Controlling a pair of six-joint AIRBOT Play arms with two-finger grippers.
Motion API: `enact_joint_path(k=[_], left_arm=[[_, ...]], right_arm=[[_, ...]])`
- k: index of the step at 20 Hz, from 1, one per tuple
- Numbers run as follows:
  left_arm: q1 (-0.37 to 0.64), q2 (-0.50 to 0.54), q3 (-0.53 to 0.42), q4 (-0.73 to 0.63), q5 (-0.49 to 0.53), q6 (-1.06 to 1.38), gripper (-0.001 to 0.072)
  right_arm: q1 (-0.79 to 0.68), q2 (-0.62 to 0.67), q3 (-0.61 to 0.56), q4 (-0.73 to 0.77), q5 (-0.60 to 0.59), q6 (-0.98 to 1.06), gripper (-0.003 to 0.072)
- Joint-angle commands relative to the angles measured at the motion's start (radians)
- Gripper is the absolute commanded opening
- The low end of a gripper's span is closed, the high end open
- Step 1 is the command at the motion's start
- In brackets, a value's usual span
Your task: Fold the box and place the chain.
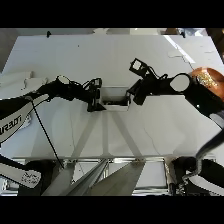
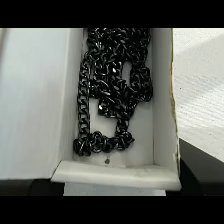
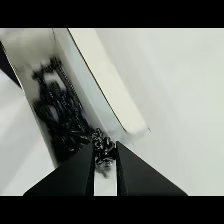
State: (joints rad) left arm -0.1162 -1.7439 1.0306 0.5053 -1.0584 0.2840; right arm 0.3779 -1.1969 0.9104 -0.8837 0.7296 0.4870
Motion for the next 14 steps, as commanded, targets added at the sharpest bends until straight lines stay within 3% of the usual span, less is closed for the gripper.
enact_joint_path(k=[1, 9, 10, 11, 12, 14], left_arm=[[0.0, 0.0, 0.001, 0.0, 0.0, 0.0, 0.0364], [0.0, 0.0, 0.001, 0.0, 0.0, 0.0, 0.0364], [0.0, 0.0, 0.001, 0.0, 0.0, 0.0, 0.0364], [0.0, 0.0, 0.001, 0.0, 0.0, 0.0, 0.0364], [0.0, 0.0, 0.001, 0.0, 0.0, 0.0, 0.0364], [0.0, 0.0, 0.001, 0.0, 0.0, 0.0, 0.0364]], right_arm=[[0.016, 0.031, 0.003, 0.187, -0.02, -0.103, 0.0015], [0.099, -0.02, 0.003, 0.251, -0.073, -0.155, 0.0016], [0.099, -0.026, 0.003, 0.236, -0.074, -0.155, 0.0083], [0.098, -0.026, 0.003, 0.203, -0.081, -0.155, 0.0264], [0.095, -0.025, 0.003, 0.169, -0.085, -0.154, 0.0357], [0.059, -0.024, 0.003, 0.15, -0.052, -0.143, 0.0318]])
